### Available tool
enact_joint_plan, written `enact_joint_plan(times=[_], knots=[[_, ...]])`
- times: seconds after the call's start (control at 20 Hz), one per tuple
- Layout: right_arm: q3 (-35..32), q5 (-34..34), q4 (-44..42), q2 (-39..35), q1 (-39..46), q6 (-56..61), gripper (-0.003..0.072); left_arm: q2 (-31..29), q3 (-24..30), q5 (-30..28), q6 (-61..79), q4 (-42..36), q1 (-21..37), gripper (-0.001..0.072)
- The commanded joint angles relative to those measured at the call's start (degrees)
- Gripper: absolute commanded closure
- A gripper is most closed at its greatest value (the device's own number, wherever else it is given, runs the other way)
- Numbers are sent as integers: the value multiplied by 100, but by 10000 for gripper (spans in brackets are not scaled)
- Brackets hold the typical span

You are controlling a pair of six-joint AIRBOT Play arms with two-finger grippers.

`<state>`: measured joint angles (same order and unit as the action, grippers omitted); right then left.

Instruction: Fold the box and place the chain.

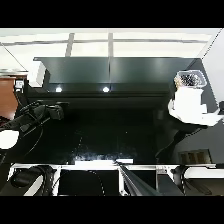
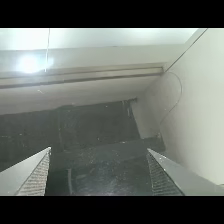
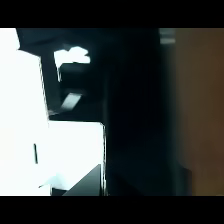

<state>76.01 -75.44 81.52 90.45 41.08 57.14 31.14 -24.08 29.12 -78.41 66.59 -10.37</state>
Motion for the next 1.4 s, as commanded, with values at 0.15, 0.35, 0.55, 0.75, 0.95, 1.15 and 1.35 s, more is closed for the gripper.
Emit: enact_joint_plan(times=[0.15,0.35,0.55,0.75,0.95,1.15,1.35], knots=[[-1128,-199,-2564,-1119,-179,-321,669,4,0,-17,-2,-2,0,-3],[-2597,-306,-5209,-2249,-326,-1213,669,9,0,0,2,-131,-2,-2],[-4546,256,-6308,-3825,-981,-1878,669,162,0,-11,59,-933,-7,-2],[-5952,1130,-6461,-4605,-1902,-1873,669,970,-120,17,1672,-2616,-529,19],[-6242,1585,-6511,-4616,-2577,-1862,669,2712,-1185,1185,1969,-2992,-640,26],[-6240,1580,-6498,-4616,-2767,-1862,669,4481,-2286,2352,2055,-3082,-498,27],[-6240,1556,-6487,-4616,-2776,-1864,669,5595,-2651,3250,3932,-4975,-66,27]])
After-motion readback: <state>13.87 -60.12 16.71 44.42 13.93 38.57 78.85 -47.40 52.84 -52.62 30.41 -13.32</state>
